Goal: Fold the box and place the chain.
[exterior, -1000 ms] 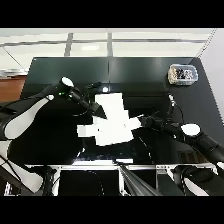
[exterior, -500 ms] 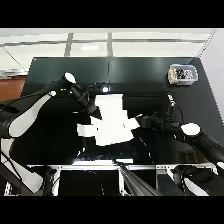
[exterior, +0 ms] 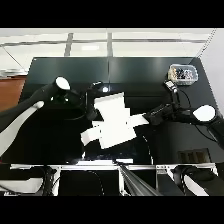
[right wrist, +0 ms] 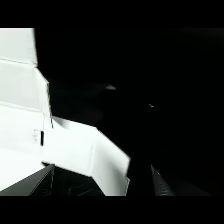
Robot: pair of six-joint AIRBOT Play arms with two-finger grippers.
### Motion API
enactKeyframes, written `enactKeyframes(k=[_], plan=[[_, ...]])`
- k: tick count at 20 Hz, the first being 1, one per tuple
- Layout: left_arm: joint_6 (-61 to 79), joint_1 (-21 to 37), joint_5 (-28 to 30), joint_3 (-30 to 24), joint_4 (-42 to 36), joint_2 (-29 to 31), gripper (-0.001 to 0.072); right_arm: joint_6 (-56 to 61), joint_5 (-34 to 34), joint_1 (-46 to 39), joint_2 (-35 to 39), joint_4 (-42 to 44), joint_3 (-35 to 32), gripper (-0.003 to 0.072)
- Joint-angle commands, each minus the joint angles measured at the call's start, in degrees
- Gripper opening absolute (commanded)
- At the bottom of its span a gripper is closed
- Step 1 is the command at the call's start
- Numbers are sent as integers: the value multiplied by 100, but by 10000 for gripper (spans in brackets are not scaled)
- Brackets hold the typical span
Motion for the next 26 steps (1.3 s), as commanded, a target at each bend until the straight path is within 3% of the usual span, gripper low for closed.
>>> enactKeyframes(k=[1,8,18,26], plan=[[2240,-227,1631,-997,-28,844,24,-181,208,-50,2,-367,142,706],[3126,-428,1731,-820,20,470,24,-3595,181,1257,-9,-382,138,706],[3119,-476,1716,-632,518,199,24,-4677,535,1727,-1099,-201,81,706],[3121,-476,1718,-632,501,199,24,-4710,-776,2540,-1591,142,31,706]])
